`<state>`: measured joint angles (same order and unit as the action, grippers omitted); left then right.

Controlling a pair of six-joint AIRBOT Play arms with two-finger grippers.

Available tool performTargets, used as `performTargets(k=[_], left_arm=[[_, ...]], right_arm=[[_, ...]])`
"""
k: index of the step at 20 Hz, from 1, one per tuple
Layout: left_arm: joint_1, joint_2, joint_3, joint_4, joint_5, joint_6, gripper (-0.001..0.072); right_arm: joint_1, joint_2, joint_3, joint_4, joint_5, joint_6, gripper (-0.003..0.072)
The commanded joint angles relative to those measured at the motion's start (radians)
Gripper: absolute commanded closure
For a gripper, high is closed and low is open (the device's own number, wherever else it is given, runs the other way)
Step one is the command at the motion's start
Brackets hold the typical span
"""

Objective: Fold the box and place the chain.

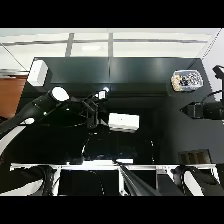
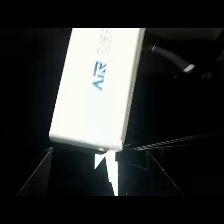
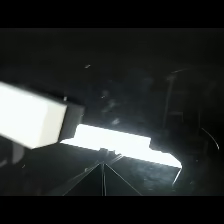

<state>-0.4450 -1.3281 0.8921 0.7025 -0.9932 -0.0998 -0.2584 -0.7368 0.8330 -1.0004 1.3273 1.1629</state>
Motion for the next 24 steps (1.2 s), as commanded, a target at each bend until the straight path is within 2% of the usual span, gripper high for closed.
performTargets(k=[1,4,8,17,24], left_arm=[[-0.05,0.008,0.066,-0.029,0.008,-0.065,0.0002],[-0.156,-0.072,0.168,-0.083,0.096,-0.057,0.0003],[-0.197,-0.192,0.261,-0.082,0.089,-0.106,0.0003],[-0.2,-0.27,0.265,-0.078,0.046,-0.178,0.0004],[-0.221,-0.27,0.265,0.017,0.042,-0.178,0.0004]], right_arm=[[-0.028,0.011,-0.039,0.035,-0.058,0.012,0.0668],[-0.028,0.011,-0.095,0.042,-0.106,0.012,0.0668],[-0.028,0.011,-0.144,0.042,-0.106,0.011,0.0668],[-0.028,0.011,-0.144,0.042,-0.138,0.011,0.0668],[-0.028,0.011,-0.144,0.043,-0.139,0.012,0.0668]])
